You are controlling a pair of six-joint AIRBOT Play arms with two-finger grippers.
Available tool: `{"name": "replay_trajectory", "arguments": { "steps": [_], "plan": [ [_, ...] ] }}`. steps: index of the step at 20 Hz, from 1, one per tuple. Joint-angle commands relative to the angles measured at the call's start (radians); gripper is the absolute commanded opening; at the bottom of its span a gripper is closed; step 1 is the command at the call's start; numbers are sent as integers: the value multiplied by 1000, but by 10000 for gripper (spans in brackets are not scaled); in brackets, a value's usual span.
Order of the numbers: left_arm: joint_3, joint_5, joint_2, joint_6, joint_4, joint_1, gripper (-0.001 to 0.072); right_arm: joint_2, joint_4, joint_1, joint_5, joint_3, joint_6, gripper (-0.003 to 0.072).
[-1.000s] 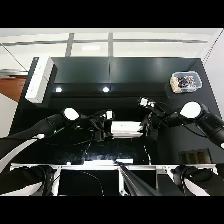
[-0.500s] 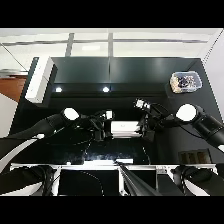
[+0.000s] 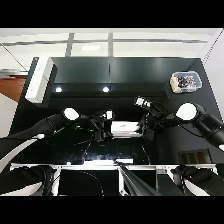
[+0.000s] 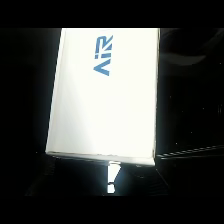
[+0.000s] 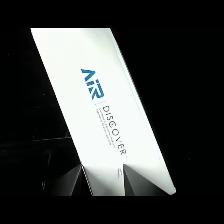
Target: Fold the box and place the chain.
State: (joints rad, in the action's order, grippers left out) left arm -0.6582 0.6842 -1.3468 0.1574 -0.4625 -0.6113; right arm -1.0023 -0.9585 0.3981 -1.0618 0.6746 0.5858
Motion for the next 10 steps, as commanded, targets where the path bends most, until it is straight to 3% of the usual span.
{"name": "replay_trajectory", "arguments": {
  "steps": [1, 6, 7, 8, 10],
  "plan": [
    [-1, -1, -1, 0, 0, 0, 463, 2, 0, 1, -34, 21, 21, 310],
    [-1, -1, -1, 0, 0, 0, 463, 14, 1, -8, -88, 86, 158, 305],
    [-1, -1, -1, 0, 0, 0, 463, 22, 0, -30, -113, 100, 238, 96],
    [-1, -1, -1, 0, 0, 0, 463, 30, 1, -62, -134, 103, 312, 40],
    [-1, -1, -1, 0, 0, 0, 463, 31, 45, -128, -147, 80, 505, 44]
  ]
}}
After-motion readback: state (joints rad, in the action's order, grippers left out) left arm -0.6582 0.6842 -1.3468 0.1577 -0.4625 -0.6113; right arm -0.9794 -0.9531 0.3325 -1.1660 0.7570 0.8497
